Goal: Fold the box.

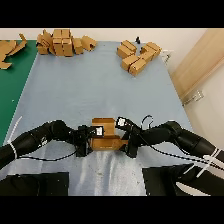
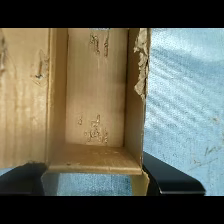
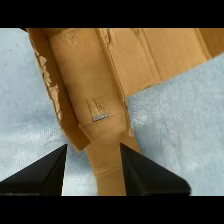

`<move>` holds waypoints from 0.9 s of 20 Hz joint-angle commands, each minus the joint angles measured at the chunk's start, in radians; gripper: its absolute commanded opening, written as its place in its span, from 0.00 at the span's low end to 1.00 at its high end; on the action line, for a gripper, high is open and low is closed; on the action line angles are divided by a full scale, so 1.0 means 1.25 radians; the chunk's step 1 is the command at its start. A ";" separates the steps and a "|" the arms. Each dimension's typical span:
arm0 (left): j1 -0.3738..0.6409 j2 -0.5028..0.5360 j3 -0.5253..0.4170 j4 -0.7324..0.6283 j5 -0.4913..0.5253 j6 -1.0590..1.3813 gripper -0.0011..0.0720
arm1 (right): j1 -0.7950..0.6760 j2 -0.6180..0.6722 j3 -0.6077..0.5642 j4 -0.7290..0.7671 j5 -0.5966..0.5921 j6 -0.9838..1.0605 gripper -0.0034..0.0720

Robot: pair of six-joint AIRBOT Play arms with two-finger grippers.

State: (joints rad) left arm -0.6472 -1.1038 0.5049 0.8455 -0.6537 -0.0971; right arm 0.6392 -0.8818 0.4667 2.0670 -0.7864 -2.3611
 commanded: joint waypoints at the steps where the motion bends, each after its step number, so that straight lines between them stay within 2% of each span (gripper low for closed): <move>1: 0.000 0.000 0.001 0.000 0.000 0.000 0.73 | 0.012 -0.031 0.001 -0.027 0.035 -0.016 0.71; 5: 0.000 0.000 0.001 0.000 -0.001 0.000 0.73 | 0.012 -0.031 0.001 -0.032 0.037 0.028 0.71; 6: 0.000 0.000 0.001 0.000 0.000 0.000 0.73 | 0.012 -0.031 0.001 -0.037 0.036 0.031 0.92; 9: 0.000 0.000 0.001 0.000 -0.001 0.000 0.73 | 0.006 -0.031 0.001 -0.035 0.049 0.030 0.92; 13: 0.000 0.000 0.001 0.000 -0.001 0.000 0.73 | 0.007 -0.031 0.002 -0.040 0.107 -0.194 0.92; 15: 0.000 0.000 0.001 0.000 0.000 0.000 0.73 | 0.007 -0.031 0.001 -0.003 0.107 -0.292 0.92; 18: 0.000 0.000 0.001 0.000 0.000 0.000 0.73 | 0.008 -0.031 0.001 0.049 0.099 -0.312 0.89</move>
State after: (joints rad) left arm -0.6472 -1.1038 0.5049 0.8455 -0.6544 -0.0971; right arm 0.6483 -0.9211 0.4675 2.0701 -0.6678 -2.6556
